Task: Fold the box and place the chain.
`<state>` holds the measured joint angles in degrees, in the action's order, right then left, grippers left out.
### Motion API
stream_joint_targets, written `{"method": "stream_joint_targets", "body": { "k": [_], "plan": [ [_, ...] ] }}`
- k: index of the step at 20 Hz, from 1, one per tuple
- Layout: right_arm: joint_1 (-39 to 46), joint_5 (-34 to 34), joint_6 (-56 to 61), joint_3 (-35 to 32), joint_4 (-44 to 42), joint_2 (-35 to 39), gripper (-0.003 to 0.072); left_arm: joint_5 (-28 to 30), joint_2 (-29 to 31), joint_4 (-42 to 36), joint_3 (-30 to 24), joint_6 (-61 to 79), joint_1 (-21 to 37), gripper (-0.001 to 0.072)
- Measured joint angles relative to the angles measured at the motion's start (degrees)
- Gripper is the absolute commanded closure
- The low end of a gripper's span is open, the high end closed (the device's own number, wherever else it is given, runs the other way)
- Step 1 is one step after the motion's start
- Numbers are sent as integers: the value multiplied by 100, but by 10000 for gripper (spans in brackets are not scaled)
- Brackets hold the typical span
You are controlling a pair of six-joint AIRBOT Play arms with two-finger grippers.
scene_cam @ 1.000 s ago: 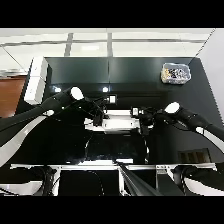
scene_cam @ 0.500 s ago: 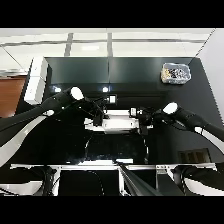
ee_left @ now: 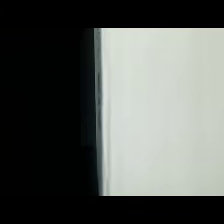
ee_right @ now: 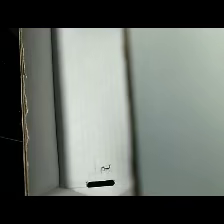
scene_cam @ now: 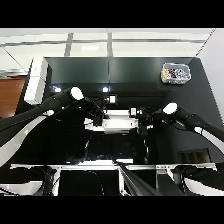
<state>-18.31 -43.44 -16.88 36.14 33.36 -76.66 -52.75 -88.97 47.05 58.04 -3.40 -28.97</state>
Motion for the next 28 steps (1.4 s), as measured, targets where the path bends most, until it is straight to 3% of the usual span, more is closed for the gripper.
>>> {"method": "stream_joint_targets", "body": {
  "k": [3,4,6,7,12,14,15,17,21,26,27,28],
  "plan": [
    [0,2,15,0,4,0,214,2,0,4,0,2,0,683],
    [0,4,13,0,4,0,214,2,0,4,0,2,0,559],
    [0,15,15,0,4,0,214,-85,13,7,0,-7,4,202],
    [0,28,15,0,4,0,214,-94,44,28,0,-114,24,170],
    [0,26,13,2,9,-4,214,-367,579,352,0,-1296,459,170],
    [0,26,13,0,11,-4,214,-597,855,448,-7,-1915,772,171],
    [0,26,13,0,11,-4,214,-715,1001,544,-24,-2339,957,222],
    [0,26,13,2,13,-4,214,-999,1266,715,-103,-3202,1287,667],
    [0,24,13,0,15,-4,214,-1569,1687,608,-459,-4253,1668,692],
    [0,24,13,2,15,-4,216,-1617,1873,-396,-1235,-4621,1408,691],
    [0,24,13,0,15,-4,252,-1539,1884,-514,-1362,-4647,1314,691],
    [0,24,13,0,15,-4,400,-1510,1895,-625,-1482,-4656,1213,691]
  ]
}}
